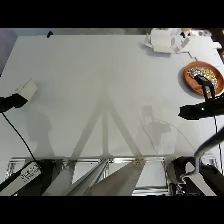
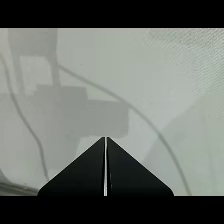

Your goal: Fold the box and place the chain.

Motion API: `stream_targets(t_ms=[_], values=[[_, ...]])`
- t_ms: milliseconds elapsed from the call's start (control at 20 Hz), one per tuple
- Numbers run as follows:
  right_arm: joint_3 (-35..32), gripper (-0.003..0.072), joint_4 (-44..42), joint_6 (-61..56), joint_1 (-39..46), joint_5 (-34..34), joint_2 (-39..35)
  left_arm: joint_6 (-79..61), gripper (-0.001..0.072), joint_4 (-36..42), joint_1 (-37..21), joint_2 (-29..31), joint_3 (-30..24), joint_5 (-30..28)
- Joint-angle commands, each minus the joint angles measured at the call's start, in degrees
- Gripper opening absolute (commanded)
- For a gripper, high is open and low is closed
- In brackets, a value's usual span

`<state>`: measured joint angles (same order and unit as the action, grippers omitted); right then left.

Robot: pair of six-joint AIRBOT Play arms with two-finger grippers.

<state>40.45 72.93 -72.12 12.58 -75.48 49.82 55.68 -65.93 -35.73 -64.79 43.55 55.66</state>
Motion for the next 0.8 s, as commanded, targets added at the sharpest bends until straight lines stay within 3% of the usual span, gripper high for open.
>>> stream_targets(t_ms=[0, 150, 200, 250, 300, 500, 750], values=[[0.02, 0.0016, 0.00, 0.00, 0.04, -0.02, -0.04, 7.52, 0.0300, -7.13, -0.33, -3.93, 0.02, 2.23], [0.02, 0.0016, 0.00, 0.00, 0.04, -0.02, -0.04, 7.80, 0.0320, -7.06, -0.31, -4.17, 0.02, 2.56], [0.02, 0.0016, 0.00, 0.00, 0.04, -0.02, -0.04, 7.72, 0.0433, -7.08, -0.31, -4.15, 0.02, 2.95], [0.02, 0.0016, 0.00, 0.00, 0.04, -0.02, -0.04, 7.74, 0.0597, -7.06, -0.24, -4.09, 0.02, 2.97], [0.02, 0.0016, 0.00, 0.00, 0.04, -0.02, -0.04, 7.72, 0.0693, -7.13, 0.07, -3.80, 0.02, 2.93], [0.02, 0.0016, 0.00, 0.00, 0.04, -0.02, -0.04, 7.58, 0.0705, -9.44, 2.51, -1.20, 0.02, 3.10], [0.02, 0.0016, 0.00, 0.00, 0.04, -0.02, -0.04, 7.58, 0.0704, -9.97, 6.82, 7.26, 0.02, 3.26]])
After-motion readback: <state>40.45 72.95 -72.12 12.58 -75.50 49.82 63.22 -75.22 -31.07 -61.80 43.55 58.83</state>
